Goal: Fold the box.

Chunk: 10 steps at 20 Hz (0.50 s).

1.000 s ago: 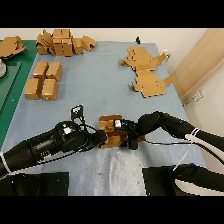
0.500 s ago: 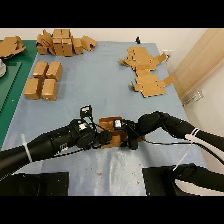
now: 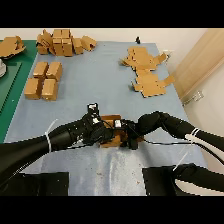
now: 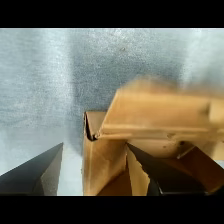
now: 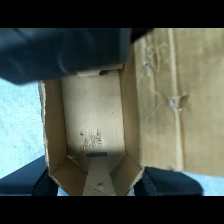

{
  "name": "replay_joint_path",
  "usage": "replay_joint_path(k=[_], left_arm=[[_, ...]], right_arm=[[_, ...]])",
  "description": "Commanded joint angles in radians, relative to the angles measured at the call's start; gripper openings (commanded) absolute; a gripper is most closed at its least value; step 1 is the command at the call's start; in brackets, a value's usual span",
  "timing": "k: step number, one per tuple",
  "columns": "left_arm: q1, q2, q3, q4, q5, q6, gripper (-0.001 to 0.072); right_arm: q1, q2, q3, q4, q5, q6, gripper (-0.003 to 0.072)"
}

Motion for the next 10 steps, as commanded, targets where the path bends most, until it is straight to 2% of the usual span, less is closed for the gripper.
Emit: replay_joint_path(k=[1,4,5,7,10], left_arm=[[-0.001,-0.035,0.022,0.005,-0.038,0.033,0.0594],[-0.001,-0.035,0.022,0.005,-0.039,0.035,0.0592],[-0.001,-0.035,0.022,0.007,-0.039,0.035,0.057],[-0.001,-0.035,0.021,0.007,-0.038,0.035,0.0343],[-0.003,-0.035,0.022,-0.003,-0.038,0.037,0.0341]], right_arm=[[0.001,0.0,0.0,0.0,0.0,0.0,0.057],[0.001,0.0,0.0,0.0,0.0,0.0,0.057],[0.001,0.0,0.0,0.0,0.0,0.0,0.057],[0.001,0.0,0.0,0.0,0.0,0.0,0.057],[0.001,0.0,0.0,0.0,0.0,0.0,0.057]])
